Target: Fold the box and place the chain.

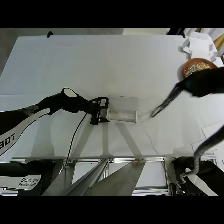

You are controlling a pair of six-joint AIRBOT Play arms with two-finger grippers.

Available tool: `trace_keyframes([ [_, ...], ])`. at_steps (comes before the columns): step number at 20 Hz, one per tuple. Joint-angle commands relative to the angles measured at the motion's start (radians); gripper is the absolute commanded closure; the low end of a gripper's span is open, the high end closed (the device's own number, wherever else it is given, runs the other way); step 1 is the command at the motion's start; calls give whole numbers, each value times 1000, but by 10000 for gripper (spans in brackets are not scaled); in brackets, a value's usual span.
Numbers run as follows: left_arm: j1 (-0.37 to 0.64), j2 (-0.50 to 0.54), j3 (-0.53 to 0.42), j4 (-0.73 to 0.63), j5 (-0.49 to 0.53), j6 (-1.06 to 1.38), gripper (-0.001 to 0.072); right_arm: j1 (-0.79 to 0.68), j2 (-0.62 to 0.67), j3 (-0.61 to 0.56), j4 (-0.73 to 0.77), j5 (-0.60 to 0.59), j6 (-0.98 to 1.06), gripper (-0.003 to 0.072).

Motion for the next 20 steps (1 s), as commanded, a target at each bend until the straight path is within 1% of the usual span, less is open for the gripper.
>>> trace_keyframes([
  [1, 1, 1, 0, 0, 0, 0, 556, 224, 20, -154, -68, -190, 127, 669],
  [4, 1, 1, 0, 0, 0, 0, 556, 367, 16, -267, -103, -379, 185, 669],
  [6, 1, 1, 0, 0, 0, 0, 556, 420, -5, -303, -132, -447, 227, 669],
  [10, 1, 1, 0, 0, 0, 0, 556, 493, -115, -309, -137, -520, 232, 669],
  [12, 1, 1, 0, 0, 0, 0, 556, 526, -189, -309, -148, -529, 233, 669],
  [15, 1, 1, 0, 0, 0, 0, 556, 536, -280, -309, -188, -557, 300, 669],
  [20, 1, 1, 0, 0, 0, 0, 556, 536, -303, -324, -308, -577, 417, 669],
])
